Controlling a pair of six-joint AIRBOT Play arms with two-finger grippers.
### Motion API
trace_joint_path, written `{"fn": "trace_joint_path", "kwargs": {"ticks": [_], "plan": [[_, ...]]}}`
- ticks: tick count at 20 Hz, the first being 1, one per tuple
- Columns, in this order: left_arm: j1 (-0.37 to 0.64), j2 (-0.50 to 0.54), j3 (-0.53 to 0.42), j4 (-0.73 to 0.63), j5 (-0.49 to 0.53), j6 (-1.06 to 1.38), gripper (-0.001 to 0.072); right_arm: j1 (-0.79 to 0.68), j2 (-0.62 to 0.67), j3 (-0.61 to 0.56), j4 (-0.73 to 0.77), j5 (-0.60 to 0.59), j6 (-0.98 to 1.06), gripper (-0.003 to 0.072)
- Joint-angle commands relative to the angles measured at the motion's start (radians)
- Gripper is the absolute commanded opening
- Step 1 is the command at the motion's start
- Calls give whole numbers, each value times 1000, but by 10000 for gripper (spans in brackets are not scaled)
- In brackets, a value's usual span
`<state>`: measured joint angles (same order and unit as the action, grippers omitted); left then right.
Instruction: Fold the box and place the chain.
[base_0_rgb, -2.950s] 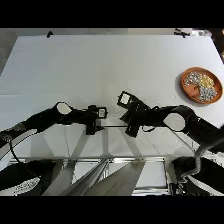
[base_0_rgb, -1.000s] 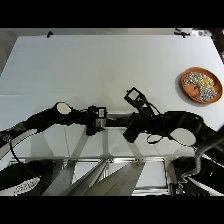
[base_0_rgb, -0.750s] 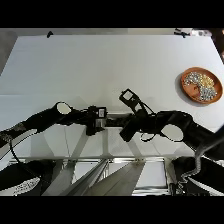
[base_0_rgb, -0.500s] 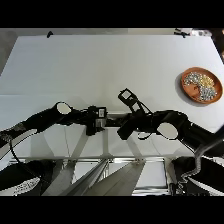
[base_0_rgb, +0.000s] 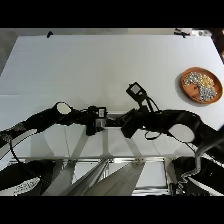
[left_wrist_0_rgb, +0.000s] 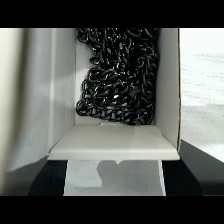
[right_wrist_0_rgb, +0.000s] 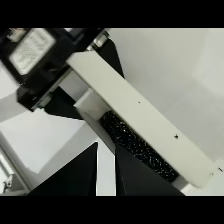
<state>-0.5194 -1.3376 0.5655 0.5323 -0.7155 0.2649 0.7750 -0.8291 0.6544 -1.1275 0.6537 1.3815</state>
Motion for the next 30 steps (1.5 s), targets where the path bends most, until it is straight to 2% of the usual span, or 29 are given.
{"fn": "trace_joint_path", "kwargs": {"ticks": [1,3,6,7,10,13,16,19,25,30], "plan": [[0,1,0,0,0,0,273,-5,157,0,-30,82,-59,129],[0,1,0,0,0,0,273,-32,217,0,-47,89,-82,140],[0,1,0,0,0,0,273,-167,210,4,-20,106,-110,334],[0,1,0,0,0,0,273,-221,197,5,21,112,-166,346],[0,1,0,0,0,0,273,-343,114,40,132,177,-350,346],[0,1,0,0,0,0,273,-404,-24,128,171,286,-503,346],[0,1,0,0,0,0,273,-406,-188,215,185,383,-677,346],[0,1,0,0,0,0,273,-387,-301,234,180,407,-785,346],[0,1,0,0,0,0,273,-332,-349,234,180,406,-844,345],[0,1,0,0,0,0,273,-256,-349,234,122,423,-892,345]]}}
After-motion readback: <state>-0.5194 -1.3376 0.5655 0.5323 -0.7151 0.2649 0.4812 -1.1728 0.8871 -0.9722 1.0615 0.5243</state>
